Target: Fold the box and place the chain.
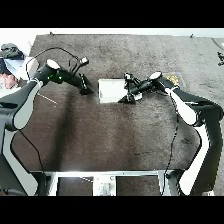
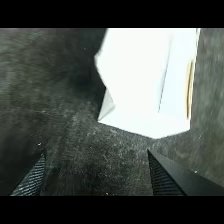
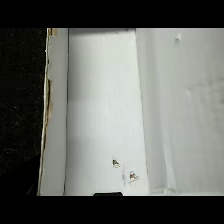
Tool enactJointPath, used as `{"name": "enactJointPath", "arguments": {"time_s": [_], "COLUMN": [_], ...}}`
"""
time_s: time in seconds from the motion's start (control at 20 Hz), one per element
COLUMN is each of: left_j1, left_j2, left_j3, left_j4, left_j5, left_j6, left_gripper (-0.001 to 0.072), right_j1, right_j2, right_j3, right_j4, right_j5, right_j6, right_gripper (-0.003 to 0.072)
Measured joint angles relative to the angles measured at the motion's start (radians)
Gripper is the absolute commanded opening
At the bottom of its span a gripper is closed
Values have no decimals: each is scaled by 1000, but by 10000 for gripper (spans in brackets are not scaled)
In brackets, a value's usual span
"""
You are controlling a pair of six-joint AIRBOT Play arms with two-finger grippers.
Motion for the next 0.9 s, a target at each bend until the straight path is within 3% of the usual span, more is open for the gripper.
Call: {"name": "enactJointPath", "arguments": {"time_s": [0.4,0.9], "left_j1": [-8,-9], "left_j2": [-69,-95], "left_j3": [-10,-11], "left_j4": [-114,-182], "left_j5": [-82,-117], "left_j6": [329,431], "left_gripper": [720,720], "right_j1": [0,0], "right_j2": [0,0], "right_j3": [0,0], "right_j4": [0,0], "right_j5": [0,0], "right_j6": [0,0], "right_gripper": [438,438]}}
